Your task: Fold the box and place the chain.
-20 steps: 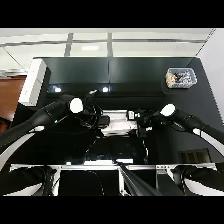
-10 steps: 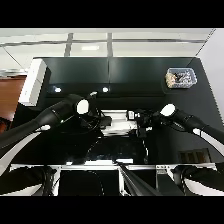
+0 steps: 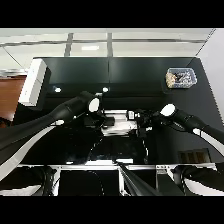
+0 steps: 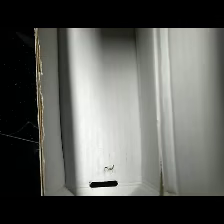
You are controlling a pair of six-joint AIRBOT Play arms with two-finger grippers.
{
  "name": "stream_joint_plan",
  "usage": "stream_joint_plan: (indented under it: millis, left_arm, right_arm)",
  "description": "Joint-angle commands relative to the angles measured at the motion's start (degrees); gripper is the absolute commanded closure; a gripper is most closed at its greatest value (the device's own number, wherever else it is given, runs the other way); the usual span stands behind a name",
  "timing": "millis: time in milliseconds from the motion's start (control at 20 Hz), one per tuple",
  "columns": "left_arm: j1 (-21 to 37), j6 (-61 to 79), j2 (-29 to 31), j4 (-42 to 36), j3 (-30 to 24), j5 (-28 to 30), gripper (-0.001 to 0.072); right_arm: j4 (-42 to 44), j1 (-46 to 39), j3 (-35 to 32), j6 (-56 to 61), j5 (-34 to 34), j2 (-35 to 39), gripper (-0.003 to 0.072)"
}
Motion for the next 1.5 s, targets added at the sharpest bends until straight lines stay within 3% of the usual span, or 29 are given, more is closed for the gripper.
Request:
stream_joint_plan:
  millis: [0,350,400,600,650,750,900,950,1050,1100,1250,1450]
  left_arm:
    - [-0.8,-4.7,-2.0,3.1,2.3,-2.7,0.0430]
    - [-1.6,-10.7,-2.2,3.1,2.5,-1.6,0.0441]
    - [-1.7,-10.7,-2.3,2.8,2.5,-0.9,0.0657]
    - [-1.9,-10.4,-2.4,2.0,2.5,-0.5,0.0684]
    - [-1.9,-10.4,-2.4,2.0,2.6,-0.5,0.0648]
    - [-1.9,-10.3,-2.4,2.3,2.9,-0.5,0.0242]
    - [-1.9,-10.6,-2.4,5.1,3.4,-1.2,0.0215]
    - [-1.9,-11.0,-2.4,5.4,3.4,-1.1,0.0229]
    - [-2.0,-11.5,-2.6,5.4,3.4,-0.7,0.0438]
    - [-2.1,-11.2,-2.7,5.4,3.4,-0.7,0.0438]
    - [-2.1,-10.0,-2.8,5.4,3.4,-0.9,0.0685]
    - [-2.0,-8.0,-2.8,5.4,3.4,-0.9,0.0685]
  right_arm:
    - [0.0,0.0,0.0,0.0,0.0,0.0,0.0445]
    - [0.0,0.0,0.0,0.0,0.0,0.0,0.0445]
    - [0.0,0.0,0.0,0.0,0.0,0.0,0.0445]
    - [0.0,0.0,0.0,0.0,0.0,0.0,0.0445]
    - [0.0,0.0,0.0,0.0,0.0,0.0,0.0445]
    - [0.0,0.0,0.0,0.0,0.0,0.0,0.0445]
    - [0.0,0.0,0.0,0.0,0.0,0.0,0.0445]
    - [0.0,0.0,0.0,0.0,0.0,0.0,0.0445]
    - [0.0,0.0,0.0,0.0,0.0,0.0,0.0445]
    - [0.0,0.0,0.0,0.0,0.0,0.0,0.0445]
    - [0.0,0.0,0.0,0.0,0.0,0.0,0.0445]
    - [0.0,0.0,0.0,0.0,0.0,0.0,0.0443]
